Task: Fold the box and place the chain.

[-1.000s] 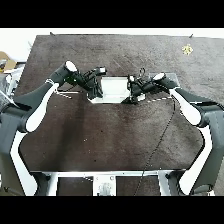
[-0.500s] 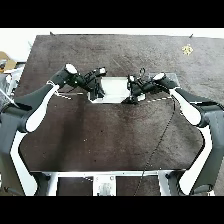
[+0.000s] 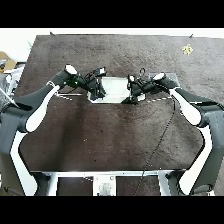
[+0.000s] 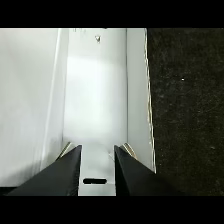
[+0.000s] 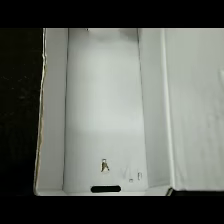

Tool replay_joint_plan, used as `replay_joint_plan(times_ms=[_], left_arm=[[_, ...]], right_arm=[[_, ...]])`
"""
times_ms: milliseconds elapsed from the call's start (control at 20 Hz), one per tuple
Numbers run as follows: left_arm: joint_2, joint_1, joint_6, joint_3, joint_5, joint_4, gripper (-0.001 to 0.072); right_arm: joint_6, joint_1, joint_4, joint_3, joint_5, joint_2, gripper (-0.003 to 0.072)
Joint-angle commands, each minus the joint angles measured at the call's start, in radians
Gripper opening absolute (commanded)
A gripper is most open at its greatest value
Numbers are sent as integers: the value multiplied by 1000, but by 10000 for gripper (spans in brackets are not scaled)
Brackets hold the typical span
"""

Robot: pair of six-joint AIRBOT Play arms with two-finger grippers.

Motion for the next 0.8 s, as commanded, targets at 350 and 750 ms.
replay_joint_plan(times_ms=[350,750], left_arm=[[0,0,5,0,1,15,680],[15,84,-137,44,-127,33,10]], right_arm=[[0,0,0,1,0,-1,439],[0,0,0,1,0,-1,439]])
